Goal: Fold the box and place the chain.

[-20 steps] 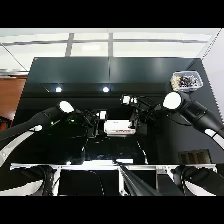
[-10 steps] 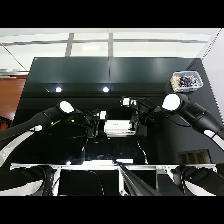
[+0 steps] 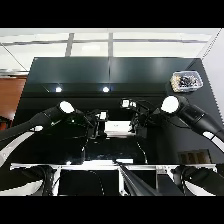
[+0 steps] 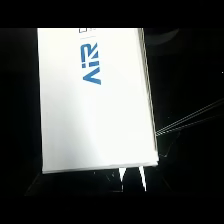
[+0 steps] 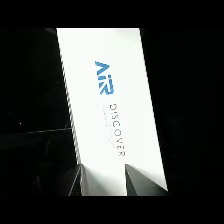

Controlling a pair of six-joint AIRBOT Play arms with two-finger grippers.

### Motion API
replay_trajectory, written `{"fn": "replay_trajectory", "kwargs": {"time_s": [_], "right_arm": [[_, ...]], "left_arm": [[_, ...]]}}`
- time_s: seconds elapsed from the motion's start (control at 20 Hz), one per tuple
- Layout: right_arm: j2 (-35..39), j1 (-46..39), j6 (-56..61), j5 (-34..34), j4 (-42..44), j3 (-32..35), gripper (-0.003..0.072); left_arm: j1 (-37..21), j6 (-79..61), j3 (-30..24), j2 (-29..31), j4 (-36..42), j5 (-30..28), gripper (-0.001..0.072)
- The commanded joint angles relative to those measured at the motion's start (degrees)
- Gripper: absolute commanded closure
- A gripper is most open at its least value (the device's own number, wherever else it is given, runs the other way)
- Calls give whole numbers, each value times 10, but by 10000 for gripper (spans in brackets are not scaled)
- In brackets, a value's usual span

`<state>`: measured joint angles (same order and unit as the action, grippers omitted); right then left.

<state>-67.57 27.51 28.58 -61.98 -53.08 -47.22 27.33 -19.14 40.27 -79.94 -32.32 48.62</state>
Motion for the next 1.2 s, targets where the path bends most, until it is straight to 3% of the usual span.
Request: {"fn": "replay_trajectory", "kwargs": {"time_s": [0.0,0.15,0.2,0.25,0.4,0.5,0.7,0.9,1.15], "right_arm": [[10,-12,99,-90,-6,-32,373],[19,-46,255,-173,-7,-45,375],[19,-54,289,-174,-2,-34,492],[19,-61,291,-165,26,-21,663],[19,-77,237,-105,236,30,669],[18,-76,232,-45,325,62,669],[17,-75,301,56,345,132,668],[17,-75,336,111,333,181,669],[17,-74,338,136,314,189,669]], "left_arm": [[0,0,0,0,0,-1,245],[0,1,0,0,0,-1,244],[0,1,0,0,0,-1,245],[0,1,0,0,0,-1,244],[0,1,0,0,0,-1,244],[0,1,0,0,0,-1,244],[0,1,0,0,0,-2,244],[0,1,0,0,0,-2,244],[0,0,0,0,0,-2,244]]}}
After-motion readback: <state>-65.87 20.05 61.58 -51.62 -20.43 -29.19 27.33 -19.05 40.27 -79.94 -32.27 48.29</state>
